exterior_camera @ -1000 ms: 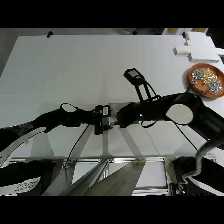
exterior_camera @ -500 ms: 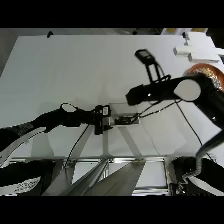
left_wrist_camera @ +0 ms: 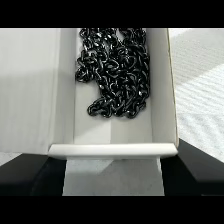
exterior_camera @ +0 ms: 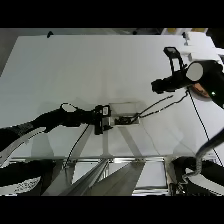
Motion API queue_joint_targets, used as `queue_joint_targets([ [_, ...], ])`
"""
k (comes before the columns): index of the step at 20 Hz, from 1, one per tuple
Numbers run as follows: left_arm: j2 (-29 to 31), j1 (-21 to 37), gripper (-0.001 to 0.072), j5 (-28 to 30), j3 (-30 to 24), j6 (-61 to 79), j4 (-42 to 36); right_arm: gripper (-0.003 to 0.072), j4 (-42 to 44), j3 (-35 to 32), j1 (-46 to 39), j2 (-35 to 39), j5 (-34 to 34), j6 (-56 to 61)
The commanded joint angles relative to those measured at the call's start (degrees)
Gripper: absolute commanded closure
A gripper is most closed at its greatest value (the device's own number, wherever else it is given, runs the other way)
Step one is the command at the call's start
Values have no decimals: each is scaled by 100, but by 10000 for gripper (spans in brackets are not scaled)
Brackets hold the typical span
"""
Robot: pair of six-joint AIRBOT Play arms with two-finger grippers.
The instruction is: Fold the box and place the chain.
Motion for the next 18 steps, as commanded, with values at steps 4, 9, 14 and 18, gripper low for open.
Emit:
queue_joint_targets([
  [4, 4, 2, 621, 0, 0, 0, 2, 392, -369, -542, -179, -455, -332, 374],
  [9, 4, 2, 621, 0, 0, 0, 2, 401, -437, -828, -179, -579, -623, 527],
  [14, 4, 2, 621, 0, 0, 0, 2, 401, -435, -828, -179, -807, -813, 525],
  [18, 4, 2, 621, 0, 0, 0, 2, 402, -435, -828, -179, -841, -914, 509],
])
